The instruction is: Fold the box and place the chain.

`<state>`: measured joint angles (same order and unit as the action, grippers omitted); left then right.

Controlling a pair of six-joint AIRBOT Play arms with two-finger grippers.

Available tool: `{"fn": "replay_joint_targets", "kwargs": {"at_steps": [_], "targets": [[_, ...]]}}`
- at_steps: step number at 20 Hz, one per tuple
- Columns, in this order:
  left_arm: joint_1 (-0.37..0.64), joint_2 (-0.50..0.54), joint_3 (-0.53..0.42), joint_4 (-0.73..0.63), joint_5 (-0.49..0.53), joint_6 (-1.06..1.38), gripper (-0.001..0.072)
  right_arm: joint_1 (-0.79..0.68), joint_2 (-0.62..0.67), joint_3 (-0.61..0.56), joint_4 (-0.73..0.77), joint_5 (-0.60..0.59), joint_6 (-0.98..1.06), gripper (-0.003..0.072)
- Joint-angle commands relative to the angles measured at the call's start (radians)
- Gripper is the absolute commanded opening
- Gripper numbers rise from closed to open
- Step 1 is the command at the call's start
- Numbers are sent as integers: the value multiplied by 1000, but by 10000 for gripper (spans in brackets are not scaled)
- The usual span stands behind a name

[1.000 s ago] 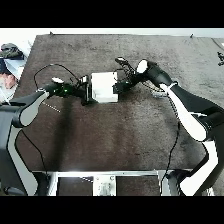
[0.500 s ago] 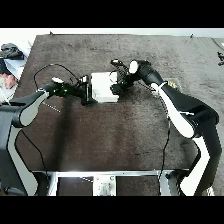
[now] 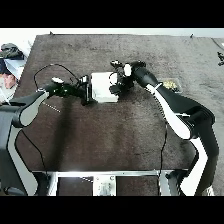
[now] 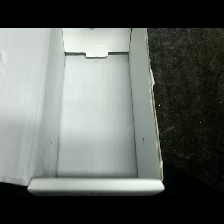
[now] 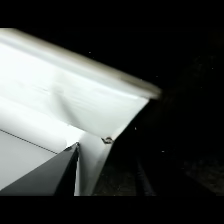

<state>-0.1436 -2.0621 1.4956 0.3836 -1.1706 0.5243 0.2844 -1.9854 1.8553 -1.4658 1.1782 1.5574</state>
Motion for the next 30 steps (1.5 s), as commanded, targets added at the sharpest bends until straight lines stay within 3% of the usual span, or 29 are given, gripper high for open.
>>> {"fn": "replay_joint_targets", "kwargs": {"at_steps": [1, 7, 26, 27, 30], "targets": [[0, -1, 0, -1, 0, 0, 467, 18, -13, 20, -47, 16, 85, 372], [0, -1, 0, -2, 0, 0, 467, 53, -120, 211, -121, 177, 156, 372], [0, -1, 0, -2, 0, 0, 467, 75, -151, 197, -199, 167, 401, 369], [0, -1, 0, -2, 0, 0, 467, 76, -151, 198, -200, 162, 401, 254], [0, -1, 0, -2, 0, 0, 467, 78, -149, 198, -199, 163, 412, 233]]}}
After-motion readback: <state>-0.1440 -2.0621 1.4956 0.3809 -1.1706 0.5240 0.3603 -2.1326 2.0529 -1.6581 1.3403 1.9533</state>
